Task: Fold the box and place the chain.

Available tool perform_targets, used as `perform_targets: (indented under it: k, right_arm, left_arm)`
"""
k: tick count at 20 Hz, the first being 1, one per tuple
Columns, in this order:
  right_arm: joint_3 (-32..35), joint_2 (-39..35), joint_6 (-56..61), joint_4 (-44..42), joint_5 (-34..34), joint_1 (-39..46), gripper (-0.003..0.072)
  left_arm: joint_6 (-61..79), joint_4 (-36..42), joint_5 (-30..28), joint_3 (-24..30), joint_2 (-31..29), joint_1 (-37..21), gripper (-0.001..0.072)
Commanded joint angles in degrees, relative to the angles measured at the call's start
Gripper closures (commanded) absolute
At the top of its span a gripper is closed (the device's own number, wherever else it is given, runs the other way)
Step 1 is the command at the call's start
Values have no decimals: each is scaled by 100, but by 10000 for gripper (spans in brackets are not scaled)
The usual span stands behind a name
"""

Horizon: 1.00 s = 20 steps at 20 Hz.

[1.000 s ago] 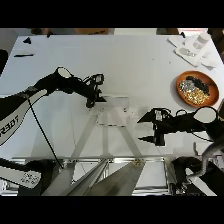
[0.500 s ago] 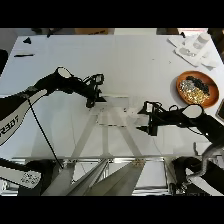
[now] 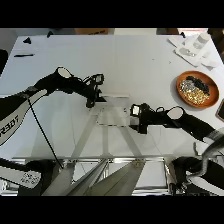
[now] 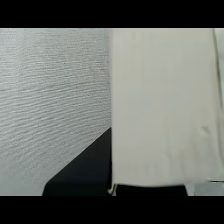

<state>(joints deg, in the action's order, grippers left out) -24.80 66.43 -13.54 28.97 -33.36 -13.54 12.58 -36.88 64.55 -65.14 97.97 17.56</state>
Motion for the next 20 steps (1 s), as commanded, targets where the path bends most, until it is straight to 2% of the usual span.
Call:
perform_targets:
  k: [1,6,11,20]
  right_arm:
    - [-2,166,-31,-334,306,-184,-4]
    - [-2,177,393,-870,588,-216,-4]
    - [-9,177,1419,-651,772,-214,-4]
    - [-627,343,1526,-411,730,52,-4]
  left_arm:
    - [2,0,-2,2,4,4,695]
    - [2,0,-2,2,4,4,695]
    - [2,0,-2,4,4,4,695]
    - [2,0,-2,2,4,4,695]
